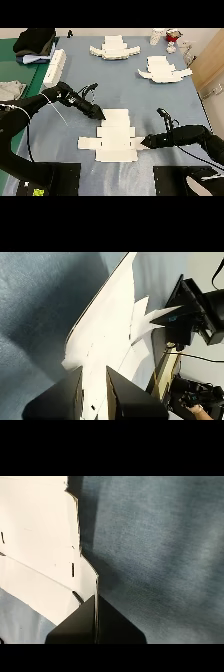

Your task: Fold the box.

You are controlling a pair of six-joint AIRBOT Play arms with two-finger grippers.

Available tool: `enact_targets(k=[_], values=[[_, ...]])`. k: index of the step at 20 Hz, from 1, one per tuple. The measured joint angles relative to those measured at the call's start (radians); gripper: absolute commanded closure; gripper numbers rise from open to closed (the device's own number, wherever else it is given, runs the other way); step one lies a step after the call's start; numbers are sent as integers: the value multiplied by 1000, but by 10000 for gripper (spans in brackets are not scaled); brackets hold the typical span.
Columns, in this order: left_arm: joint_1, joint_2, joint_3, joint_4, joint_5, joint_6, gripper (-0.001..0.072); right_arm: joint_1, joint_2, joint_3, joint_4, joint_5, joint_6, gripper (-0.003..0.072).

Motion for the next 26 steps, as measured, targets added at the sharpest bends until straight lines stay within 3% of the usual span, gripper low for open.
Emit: enact_targets(k=[10, 20, 26], values=[[98, -11, 56, 47, -80, -26, 454, 0, -2, 0, -7, 4, 0, 681], [21, -23, 59, 60, 71, -46, 454, 0, -2, 0, -8, 4, 0, 681], [6, -57, 59, 59, 56, -53, 456, 0, -2, 0, -8, 4, 0, 681]])
